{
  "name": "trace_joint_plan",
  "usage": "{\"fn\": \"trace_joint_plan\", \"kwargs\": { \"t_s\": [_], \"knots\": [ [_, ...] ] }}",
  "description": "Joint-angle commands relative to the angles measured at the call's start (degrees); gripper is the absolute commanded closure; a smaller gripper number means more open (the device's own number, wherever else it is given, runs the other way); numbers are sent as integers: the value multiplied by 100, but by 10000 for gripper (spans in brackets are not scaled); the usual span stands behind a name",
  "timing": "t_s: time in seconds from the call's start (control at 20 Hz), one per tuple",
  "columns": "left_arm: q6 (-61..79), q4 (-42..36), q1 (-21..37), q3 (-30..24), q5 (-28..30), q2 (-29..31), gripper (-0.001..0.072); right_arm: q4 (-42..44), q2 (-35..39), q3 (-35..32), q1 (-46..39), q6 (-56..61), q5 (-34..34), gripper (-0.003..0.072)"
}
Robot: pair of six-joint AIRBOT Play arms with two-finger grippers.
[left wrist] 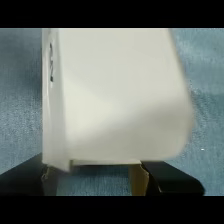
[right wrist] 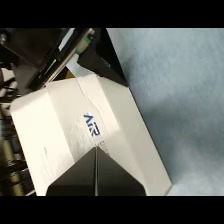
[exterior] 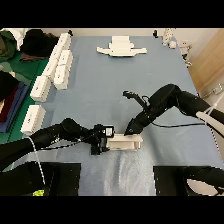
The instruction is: Fold the box.
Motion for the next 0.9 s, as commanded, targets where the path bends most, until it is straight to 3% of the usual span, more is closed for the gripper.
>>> {"fn": "trace_joint_plan", "kwargs": {
  "t_s": [0.0, 0.3, 0.45, 0.55, 0.7, 0.85],
  "knots": [
    [0, 0, 0, 2, 2, 0, 325, -411, 780, -649, 603, -393, 1550, 684],
    [0, 0, 0, 2, 2, 0, 325, -466, 2170, -1954, 1478, -1123, 3449, 674],
    [0, 0, 0, 2, 2, 0, 325, -511, 2566, -2306, 1755, -1228, 3880, 645],
    [0, 0, 0, 2, 2, 0, 325, -645, 2590, -2319, 1893, -1303, 3864, 512],
    [0, 0, 0, 2, 2, 0, 325, -627, 2590, -2317, 2129, -1891, 3856, 241],
    [0, 0, 0, 2, 2, 0, 325, -638, 2575, -2319, 2227, -2197, 3851, 138]
  ]
}}
